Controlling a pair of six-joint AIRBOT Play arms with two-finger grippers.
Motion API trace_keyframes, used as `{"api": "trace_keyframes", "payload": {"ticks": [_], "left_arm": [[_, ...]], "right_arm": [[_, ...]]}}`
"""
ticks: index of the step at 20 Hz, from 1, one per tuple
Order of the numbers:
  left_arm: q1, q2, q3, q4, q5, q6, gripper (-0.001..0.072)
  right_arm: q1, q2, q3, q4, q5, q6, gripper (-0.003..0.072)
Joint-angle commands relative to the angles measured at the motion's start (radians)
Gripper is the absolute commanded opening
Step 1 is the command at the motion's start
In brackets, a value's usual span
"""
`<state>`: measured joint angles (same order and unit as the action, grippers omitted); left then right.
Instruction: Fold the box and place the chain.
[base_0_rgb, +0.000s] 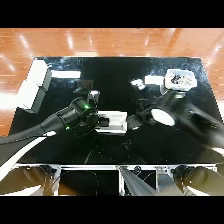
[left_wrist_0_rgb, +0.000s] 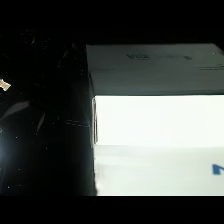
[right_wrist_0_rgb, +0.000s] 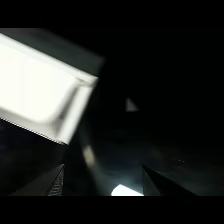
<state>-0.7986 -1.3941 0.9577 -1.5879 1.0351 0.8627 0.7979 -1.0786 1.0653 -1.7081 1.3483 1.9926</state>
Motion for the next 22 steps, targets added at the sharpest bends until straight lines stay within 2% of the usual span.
{"api": "trace_keyframes", "payload": {"ticks": [1, 2, 4, 6, 8, 11, 14, 18, 22], "left_arm": [[0.0, -0.001, 0.0, -0.003, 0.0, 0.0, 0.0018], [0.0, -0.001, 0.0, -0.003, 0.0, 0.0, 0.0018], [0.0, -0.001, 0.0, -0.003, 0.002, 0.0, 0.0018], [0.0, -0.001, 0.0, -0.003, 0.005, 0.0, 0.0018], [0.0, -0.001, 0.0, -0.003, 0.005, 0.0, 0.0018], [0.0, -0.001, 0.0, -0.002, 0.004, 0.0, 0.0018], [0.0, -0.001, 0.0, -0.002, 0.001, 0.0, 0.0018], [0.0, -0.003, 0.0, 0.014, 0.001, 0.001, 0.0018], [0.0, -0.019, 0.0, 0.017, 0.003, 0.0, 0.0018]], "right_arm": [[-0.062, 0.132, 0.0, -0.292, 0.09, 0.034, 0.0537], [-0.132, 0.132, -0.002, -0.337, 0.064, 0.039, 0.054], [-0.346, 0.111, -0.008, -0.293, -0.107, 0.038, 0.0547], [-0.572, 0.042, -0.006, -0.141, -0.285, -0.075, 0.0693], [-0.729, -0.058, 0.014, 0.013, -0.371, -0.21, 0.0693], [-0.883, -0.251, 0.132, 0.032, -0.393, -0.22, 0.0692], [-0.963, -0.436, 0.306, 0.034, -0.378, -0.219, 0.0691], [-0.991, -0.622, 0.495, 0.038, -0.343, -0.22, 0.069], [-0.991, -0.742, 0.595, 0.037, -0.326, -0.221, 0.069]]}}
